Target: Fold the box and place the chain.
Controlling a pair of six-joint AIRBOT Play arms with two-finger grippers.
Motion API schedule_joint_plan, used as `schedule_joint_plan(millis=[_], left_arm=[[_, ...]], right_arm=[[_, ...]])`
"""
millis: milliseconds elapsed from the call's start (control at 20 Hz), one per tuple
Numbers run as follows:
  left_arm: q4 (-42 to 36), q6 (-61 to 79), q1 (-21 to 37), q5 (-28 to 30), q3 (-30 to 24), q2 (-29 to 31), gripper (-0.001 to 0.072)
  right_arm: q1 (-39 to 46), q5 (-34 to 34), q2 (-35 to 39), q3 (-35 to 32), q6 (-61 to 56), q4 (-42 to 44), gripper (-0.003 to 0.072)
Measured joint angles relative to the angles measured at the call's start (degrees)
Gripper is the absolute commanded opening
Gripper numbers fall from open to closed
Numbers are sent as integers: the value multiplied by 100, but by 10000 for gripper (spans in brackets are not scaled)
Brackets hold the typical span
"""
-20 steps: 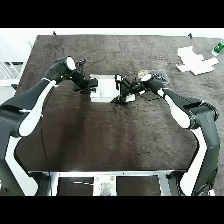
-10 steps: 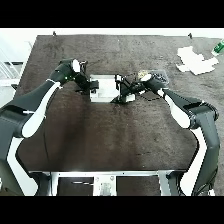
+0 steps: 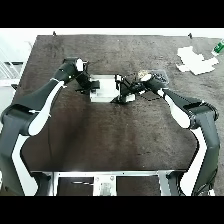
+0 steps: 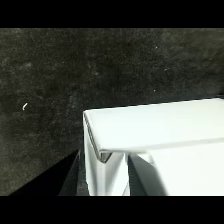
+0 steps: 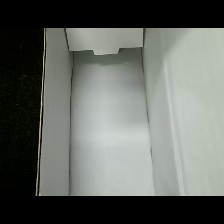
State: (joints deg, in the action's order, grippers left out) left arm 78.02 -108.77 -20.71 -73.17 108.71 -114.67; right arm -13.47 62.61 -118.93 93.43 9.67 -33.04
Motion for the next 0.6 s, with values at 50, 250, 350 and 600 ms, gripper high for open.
schedule_joint_plan(millis=[50,250,350,600], left_arm=[[44,-39,-26,-120,138,-79,353],[275,-188,-131,-509,533,-323,352],[407,-267,-166,-632,621,-385,352],[726,-435,-184,-826,699,-444,352]], right_arm=[[0,0,0,0,0,-2,567],[0,0,0,0,0,0,568],[0,0,0,0,0,-2,568],[-2,4,0,0,0,2,567]])
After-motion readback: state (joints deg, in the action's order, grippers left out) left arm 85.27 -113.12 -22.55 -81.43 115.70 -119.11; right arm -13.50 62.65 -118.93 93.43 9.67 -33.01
